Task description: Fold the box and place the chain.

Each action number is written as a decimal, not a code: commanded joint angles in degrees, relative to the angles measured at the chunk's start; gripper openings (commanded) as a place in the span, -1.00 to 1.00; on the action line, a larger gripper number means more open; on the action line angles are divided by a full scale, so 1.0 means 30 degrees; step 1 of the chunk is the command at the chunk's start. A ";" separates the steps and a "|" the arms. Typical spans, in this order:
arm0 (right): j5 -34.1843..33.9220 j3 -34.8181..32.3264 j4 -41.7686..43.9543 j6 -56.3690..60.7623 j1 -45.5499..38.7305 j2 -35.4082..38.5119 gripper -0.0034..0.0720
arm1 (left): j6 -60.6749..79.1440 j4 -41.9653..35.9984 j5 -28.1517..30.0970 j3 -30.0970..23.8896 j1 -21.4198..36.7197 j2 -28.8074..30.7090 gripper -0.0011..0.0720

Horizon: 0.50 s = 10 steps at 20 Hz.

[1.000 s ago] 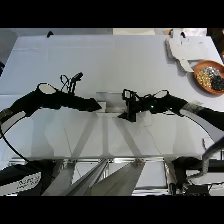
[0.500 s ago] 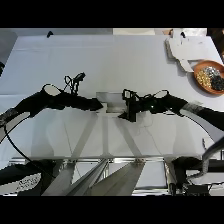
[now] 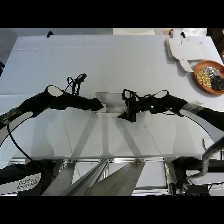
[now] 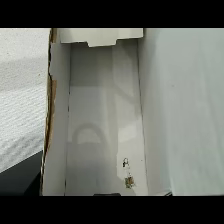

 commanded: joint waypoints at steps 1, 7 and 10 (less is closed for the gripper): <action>-0.0007 0.0000 0.0000 0.0007 0.0007 0.0007 0.47 | -0.0991 0.0036 -0.0095 0.0044 -0.0007 0.0226 0.38; -0.0007 0.0000 0.0000 0.0000 0.0000 0.0007 0.47 | -0.3118 0.1362 -0.2215 0.0991 -0.0022 0.0379 0.38; -0.0007 0.0000 0.0000 0.0007 0.0007 0.0007 0.47 | -0.4663 0.2674 -0.2492 0.1180 -0.0342 0.0379 0.37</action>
